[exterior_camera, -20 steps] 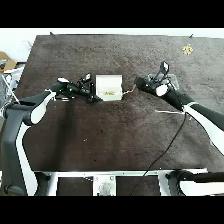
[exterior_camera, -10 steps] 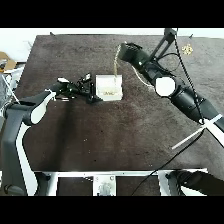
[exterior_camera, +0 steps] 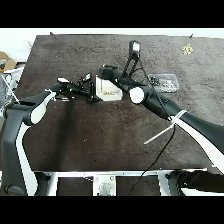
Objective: Fold the box and place the chain.
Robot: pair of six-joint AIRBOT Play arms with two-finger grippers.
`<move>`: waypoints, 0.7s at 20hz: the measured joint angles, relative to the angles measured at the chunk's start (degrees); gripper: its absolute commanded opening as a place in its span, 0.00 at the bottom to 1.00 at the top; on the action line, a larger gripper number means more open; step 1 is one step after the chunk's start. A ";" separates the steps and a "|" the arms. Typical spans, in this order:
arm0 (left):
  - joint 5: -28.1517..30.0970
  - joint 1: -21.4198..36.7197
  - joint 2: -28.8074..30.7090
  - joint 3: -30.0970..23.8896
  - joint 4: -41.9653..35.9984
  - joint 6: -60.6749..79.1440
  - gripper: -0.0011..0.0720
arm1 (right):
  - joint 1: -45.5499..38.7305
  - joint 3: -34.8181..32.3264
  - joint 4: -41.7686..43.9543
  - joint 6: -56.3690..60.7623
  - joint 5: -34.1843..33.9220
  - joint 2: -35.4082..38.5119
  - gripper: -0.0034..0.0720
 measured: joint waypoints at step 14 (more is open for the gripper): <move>0.04 0.00 0.00 0.00 0.02 0.02 0.58 | -18.80 -3.45 -8.76 -0.28 18.10 1.57 0.55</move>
